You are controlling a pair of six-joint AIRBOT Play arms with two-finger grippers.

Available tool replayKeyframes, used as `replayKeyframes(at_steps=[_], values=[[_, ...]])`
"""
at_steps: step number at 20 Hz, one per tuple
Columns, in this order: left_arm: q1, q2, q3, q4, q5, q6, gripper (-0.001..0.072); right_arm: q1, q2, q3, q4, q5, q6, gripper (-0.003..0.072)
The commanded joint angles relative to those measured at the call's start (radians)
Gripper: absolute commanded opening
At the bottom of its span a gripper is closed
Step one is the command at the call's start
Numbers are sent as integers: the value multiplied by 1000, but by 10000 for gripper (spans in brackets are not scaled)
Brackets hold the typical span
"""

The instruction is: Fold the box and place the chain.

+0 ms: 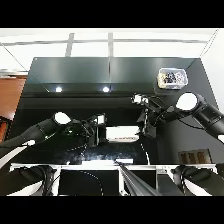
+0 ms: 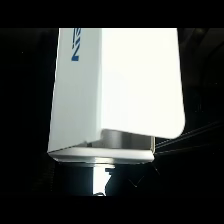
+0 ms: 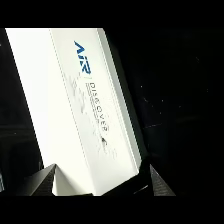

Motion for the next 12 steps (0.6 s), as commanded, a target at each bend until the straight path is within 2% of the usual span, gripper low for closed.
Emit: replayKeyframes(at_steps=[1, 2, 3, 4, 8, 9, 10, 12], values=[[-1, 0, 0, 0, 1, 0, 295, 19, 0, 0, 5, -23, -4, 717], [-1, 0, 0, 0, 1, 0, 295, 19, 0, 0, 11, -22, -3, 715], [-1, 0, 0, 0, 1, 0, 295, 19, 0, 0, 11, -20, -2, 631], [-1, 0, 0, 0, 1, 0, 295, 19, 0, 0, 11, -17, 1, 604], [-1, 0, 0, 0, 1, 0, 295, 19, 0, 0, 11, -5, 17, 596], [-1, 0, 0, 0, 1, 0, 295, 19, 0, 0, 11, 0, 17, 487], [-1, 0, 0, 0, 1, 0, 295, 19, 0, 0, 10, 5, 17, 420], [-1, 0, 0, 0, 1, 1, 295, 19, 0, 0, 11, 7, 18, 420]])
